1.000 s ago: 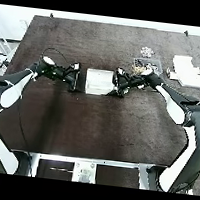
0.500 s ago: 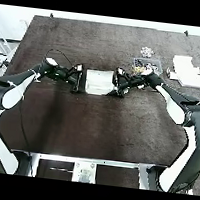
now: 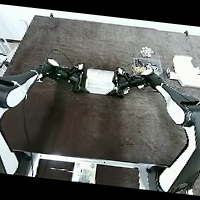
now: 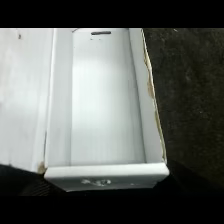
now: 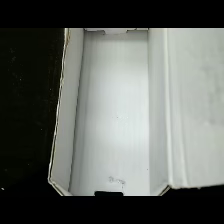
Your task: Fold the box and place the chain.
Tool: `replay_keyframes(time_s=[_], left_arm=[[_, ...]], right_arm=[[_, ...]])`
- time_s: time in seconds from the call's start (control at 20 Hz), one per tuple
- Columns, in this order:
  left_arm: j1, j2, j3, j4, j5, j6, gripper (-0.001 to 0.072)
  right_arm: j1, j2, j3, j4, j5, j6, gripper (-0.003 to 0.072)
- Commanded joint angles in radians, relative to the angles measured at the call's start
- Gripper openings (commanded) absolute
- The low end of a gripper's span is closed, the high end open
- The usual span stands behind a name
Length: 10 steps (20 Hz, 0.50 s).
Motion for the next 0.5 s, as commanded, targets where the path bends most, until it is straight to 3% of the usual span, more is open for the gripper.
replay_keyframes(time_s=[0.0,0.45], left_arm=[[-0.001,-0.011,0.011,-0.009,-0.003,0.0,0.0713],[-0.01,-0.011,0.014,-0.002,-0.004,0.032,0.0703]], right_arm=[[0.001,0.001,0.0,0.0,0.003,-0.001,0.0576],[0.001,0.001,0.0,0.0,0.003,-0.001,0.0576]])
